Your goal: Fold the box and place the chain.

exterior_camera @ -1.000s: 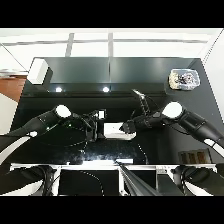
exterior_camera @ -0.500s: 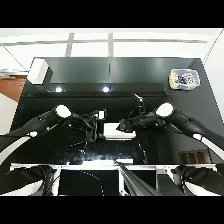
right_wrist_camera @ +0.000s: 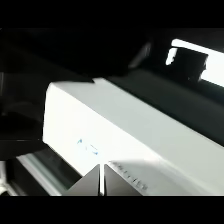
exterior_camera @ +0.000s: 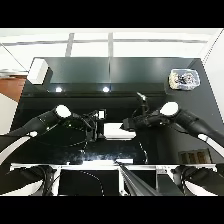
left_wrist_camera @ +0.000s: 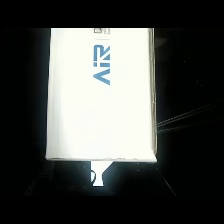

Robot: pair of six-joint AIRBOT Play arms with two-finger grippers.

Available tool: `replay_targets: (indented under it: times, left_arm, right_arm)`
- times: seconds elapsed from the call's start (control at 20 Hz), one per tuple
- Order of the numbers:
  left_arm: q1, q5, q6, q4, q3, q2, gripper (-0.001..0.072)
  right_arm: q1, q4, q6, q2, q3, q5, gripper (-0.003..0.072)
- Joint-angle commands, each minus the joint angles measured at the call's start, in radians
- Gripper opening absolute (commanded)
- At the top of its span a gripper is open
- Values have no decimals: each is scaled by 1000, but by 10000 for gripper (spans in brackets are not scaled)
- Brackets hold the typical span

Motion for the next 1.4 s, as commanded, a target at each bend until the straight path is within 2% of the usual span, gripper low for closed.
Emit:
replay_targets:
  times: [0.0, 0.15, 0.5, 0.75, 0.95, 1.0, 1.05, 1.2, 1.35]
  left_arm:
    - [0, 2, 2, 2, 0, 0, 490]
    - [0, 2, 2, 2, 0, 0, 490]
    - [0, 5, 2, 2, 0, 0, 490]
    - [0, 8, 3, 2, 0, 0, 508]
    - [0, 8, 2, 2, 0, 3, 515]
    - [0, 8, 3, 2, 0, 7, 588]
    - [0, 8, 6, 3, 0, 13, 712]
    - [3, 0, 3, 41, 0, 50, 711]
    - [4, -1, -80, 126, 0, 146, 712]
  right_arm:
    - [-71, -54, 10, 68, 0, 92, 39]
    - [-75, -140, 72, 67, -20, 65, 39]
    - [-76, -138, 87, 66, -103, -15, 39]
    - [-78, -112, 85, 72, -94, 9, 39]
    - [-85, -112, 79, 158, -8, 63, 39]
    - [-100, -111, 79, 183, 12, 77, 39]
    - [-122, -111, 80, 210, 28, 94, 39]
    - [-199, -111, 85, 278, 39, 123, 39]
    - [-283, -114, 84, 321, 39, 166, 39]
